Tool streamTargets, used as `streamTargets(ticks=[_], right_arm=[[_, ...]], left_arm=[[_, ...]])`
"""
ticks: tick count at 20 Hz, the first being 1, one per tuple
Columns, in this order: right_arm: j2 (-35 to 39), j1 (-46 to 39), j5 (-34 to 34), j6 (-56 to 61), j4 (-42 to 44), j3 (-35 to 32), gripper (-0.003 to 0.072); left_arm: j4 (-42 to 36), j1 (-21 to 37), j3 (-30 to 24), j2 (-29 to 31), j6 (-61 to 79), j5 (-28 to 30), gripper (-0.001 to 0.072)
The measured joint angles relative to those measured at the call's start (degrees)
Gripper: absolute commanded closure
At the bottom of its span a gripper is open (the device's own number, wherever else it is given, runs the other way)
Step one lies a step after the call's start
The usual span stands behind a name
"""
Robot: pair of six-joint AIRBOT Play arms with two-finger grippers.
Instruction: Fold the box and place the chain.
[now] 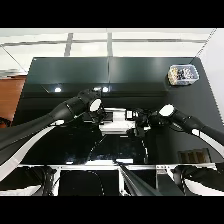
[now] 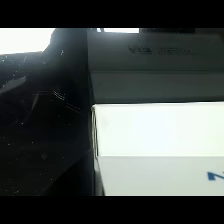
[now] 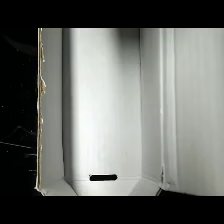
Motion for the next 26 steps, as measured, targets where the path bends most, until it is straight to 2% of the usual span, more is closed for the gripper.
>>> streamTargets(ticks=[1, 2, 3, 8, 13, 15, 16, 17, 19, 26], right_arm=[[0.0, 0.0, 0.0, 0.0, 0.0, 0.0, 0.0202], [0.0, 0.0, 0.0, 0.1, 0.0, 0.0, 0.0052], [0.0, 0.0, -0.1, 0.3, 0.0, 0.0, -0.0026], [2.7, 0.0, 0.7, 3.9, -1.7, 0.0, -0.002], [6.7, -0.1, 2.6, 7.5, -8.9, 0.0, -0.0017], [7.3, -0.1, 2.8, 8.2, -10.4, 0.0, 0.0196], [7.4, -0.1, 2.9, 8.4, -10.7, 0.0, 0.0274], [7.6, -0.1, 3.1, 8.7, -11.1, 0.0, 0.0275], [7.7, -0.1, 3.2, 9.1, -11.0, 0.0, 0.0459], [6.8, 0.3, 3.6, 11.4, -3.3, 0.0, 0.0459]], left_arm=[[0.0, 0.0, 0.0, 0.0, 0.0, 0.0, 0.0687], [0.0, 0.0, 0.0, 0.0, 0.1, 0.1, 0.0687], [-0.3, 0.0, 0.0, 0.0, 0.2, 0.9, 0.0687], [-0.3, 0.0, 0.1, 0.0, 1.3, 0.4, 0.0687], [0.3, 0.0, 0.2, 0.0, 1.8, -0.1, 0.0687], [0.3, 0.0, 0.2, 0.0, 1.9, -0.1, 0.0687], [0.4, 0.0, 0.2, 0.0, 1.9, -0.1, 0.0687], [0.5, 0.0, 0.2, 0.0, 1.9, -0.2, 0.0687], [0.4, 0.0, 0.2, 0.0, 1.9, -0.2, 0.0687], [0.3, 0.0, 0.2, 0.0, 1.9, -0.2, 0.0686]])
